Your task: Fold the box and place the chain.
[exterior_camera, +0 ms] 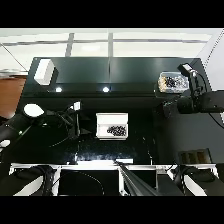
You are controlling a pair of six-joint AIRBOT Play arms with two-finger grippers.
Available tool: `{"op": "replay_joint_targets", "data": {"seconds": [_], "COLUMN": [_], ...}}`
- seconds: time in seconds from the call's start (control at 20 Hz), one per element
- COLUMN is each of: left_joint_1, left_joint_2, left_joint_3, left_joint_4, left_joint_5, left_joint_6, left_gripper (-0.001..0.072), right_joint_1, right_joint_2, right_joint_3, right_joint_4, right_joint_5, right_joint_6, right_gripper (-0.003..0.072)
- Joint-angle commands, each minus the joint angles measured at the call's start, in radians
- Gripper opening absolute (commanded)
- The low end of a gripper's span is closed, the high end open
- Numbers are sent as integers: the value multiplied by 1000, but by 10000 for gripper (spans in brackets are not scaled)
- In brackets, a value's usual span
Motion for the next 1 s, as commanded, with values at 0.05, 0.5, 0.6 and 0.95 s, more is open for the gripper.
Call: {"op": "replay_joint_targets", "data": {"seconds": [0.05,0.5,0.6,0.95], "left_joint_1": [3,-102,-103,-139], "left_joint_2": [-97,-172,-174,-184], "left_joint_3": [-10,-5,-5,5], "left_joint_4": [-63,-84,-134,-106], "left_joint_5": [3,53,56,80], "left_joint_6": [177,243,243,209], "left_gripper": [694,694,694,693], "right_joint_1": [0,0,0,0], "right_joint_2": [1,0,0,0], "right_joint_3": [1,1,1,1], "right_joint_4": [0,0,0,0], "right_joint_5": [3,40,40,41], "right_joint_6": [9,11,11,11], "right_gripper": [695,696,695,695]}}
